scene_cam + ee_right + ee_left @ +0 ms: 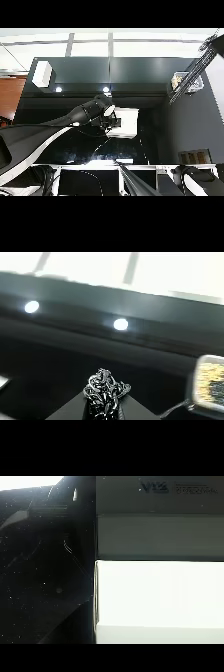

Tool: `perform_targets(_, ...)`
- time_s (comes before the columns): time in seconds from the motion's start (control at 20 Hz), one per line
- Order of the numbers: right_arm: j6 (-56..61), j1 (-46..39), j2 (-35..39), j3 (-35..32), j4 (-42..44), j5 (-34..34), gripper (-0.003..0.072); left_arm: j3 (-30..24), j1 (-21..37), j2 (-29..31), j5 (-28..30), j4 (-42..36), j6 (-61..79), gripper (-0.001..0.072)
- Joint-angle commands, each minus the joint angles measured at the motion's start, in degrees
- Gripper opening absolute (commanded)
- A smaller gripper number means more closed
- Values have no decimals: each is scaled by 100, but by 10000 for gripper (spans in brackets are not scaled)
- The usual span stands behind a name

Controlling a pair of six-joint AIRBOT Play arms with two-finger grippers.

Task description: Fold the box and place the chain.

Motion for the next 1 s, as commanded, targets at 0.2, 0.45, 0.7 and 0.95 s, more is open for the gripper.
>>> perform_targets(0.2,-103,1067,264,-280,741,944,16,0,0,-4,4,0,0,30)
perform_targets(0.45,-146,1287,264,-1386,1534,634,16,0,0,-4,2,0,0,30)
perform_targets(0.7,-341,1563,254,-2675,2306,-254,16,0,0,-4,2,0,0,31)
perform_targets(0.95,-435,1631,225,-3560,2326,-962,16,0,0,-4,4,0,0,30)
